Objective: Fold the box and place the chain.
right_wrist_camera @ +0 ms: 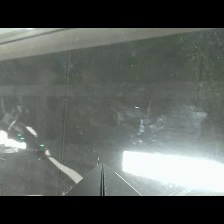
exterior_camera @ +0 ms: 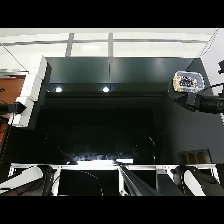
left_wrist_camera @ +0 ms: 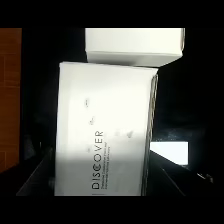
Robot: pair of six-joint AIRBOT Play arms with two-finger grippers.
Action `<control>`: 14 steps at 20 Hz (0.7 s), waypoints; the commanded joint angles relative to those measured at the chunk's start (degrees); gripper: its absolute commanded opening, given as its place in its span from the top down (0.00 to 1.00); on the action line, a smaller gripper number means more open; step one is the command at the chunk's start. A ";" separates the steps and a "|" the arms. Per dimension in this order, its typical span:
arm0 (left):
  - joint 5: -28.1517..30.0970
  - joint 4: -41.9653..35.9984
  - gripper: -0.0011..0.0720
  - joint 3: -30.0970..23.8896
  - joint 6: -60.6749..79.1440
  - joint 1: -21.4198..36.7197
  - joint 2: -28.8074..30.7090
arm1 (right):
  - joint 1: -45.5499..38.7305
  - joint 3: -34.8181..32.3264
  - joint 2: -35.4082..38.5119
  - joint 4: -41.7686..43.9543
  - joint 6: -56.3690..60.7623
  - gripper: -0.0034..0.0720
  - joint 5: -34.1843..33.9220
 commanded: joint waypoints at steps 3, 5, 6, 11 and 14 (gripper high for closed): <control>-8.22 -0.11 0.00 3.28 0.09 0.02 6.27 | 2.91 0.07 0.07 -0.04 -2.54 0.93 -2.23; -11.61 -2.69 0.00 4.42 -2.29 -0.33 10.21 | 5.70 0.09 0.07 -0.04 -4.37 0.93 -5.16; -13.16 -4.98 0.00 4.98 -3.96 -0.83 12.37 | 6.91 0.13 0.07 -0.07 -5.33 0.94 -6.08; -16.39 -8.20 0.95 4.57 -9.46 -7.54 23.12 | 9.01 1.66 3.34 -9.14 -6.25 0.94 -4.52; -15.52 -11.39 0.96 0.74 -11.10 -16.79 30.08 | 9.01 1.29 8.66 -17.29 -3.93 0.94 -4.57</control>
